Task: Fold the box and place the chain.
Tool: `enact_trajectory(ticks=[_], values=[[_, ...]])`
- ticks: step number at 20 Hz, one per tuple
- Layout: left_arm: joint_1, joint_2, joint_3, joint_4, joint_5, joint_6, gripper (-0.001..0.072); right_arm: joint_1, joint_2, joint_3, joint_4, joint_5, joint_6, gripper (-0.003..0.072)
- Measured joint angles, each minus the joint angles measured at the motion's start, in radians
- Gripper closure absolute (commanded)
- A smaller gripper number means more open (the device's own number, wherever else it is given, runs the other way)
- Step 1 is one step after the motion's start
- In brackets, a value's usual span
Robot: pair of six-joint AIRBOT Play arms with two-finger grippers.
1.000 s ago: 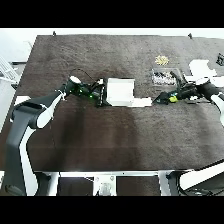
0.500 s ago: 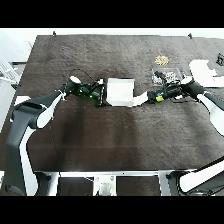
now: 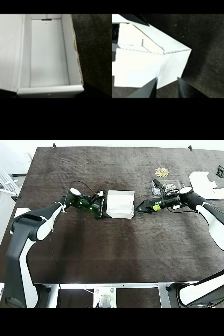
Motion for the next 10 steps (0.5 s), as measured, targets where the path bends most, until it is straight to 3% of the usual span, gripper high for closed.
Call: enact_trajectory(ticks=[3, 5, 10], values=[[0.0, 0.0, 0.0, 0.0, 0.0, 0.0, 0.0252, 0.002, 0.001, 0.002, 0.03, 0.004, -0.003, 0.0283], [0.0, 0.0, 0.0, 0.0, 0.0, 0.0, 0.0252, 0.008, 0.001, 0.002, 0.042, 0.003, -0.006, 0.0215], [0.0, 0.0, 0.0, 0.0, 0.0, 0.0, 0.0252, 0.035, 0.0, 0.003, 0.048, -0.002, -0.011, 0.0226]])
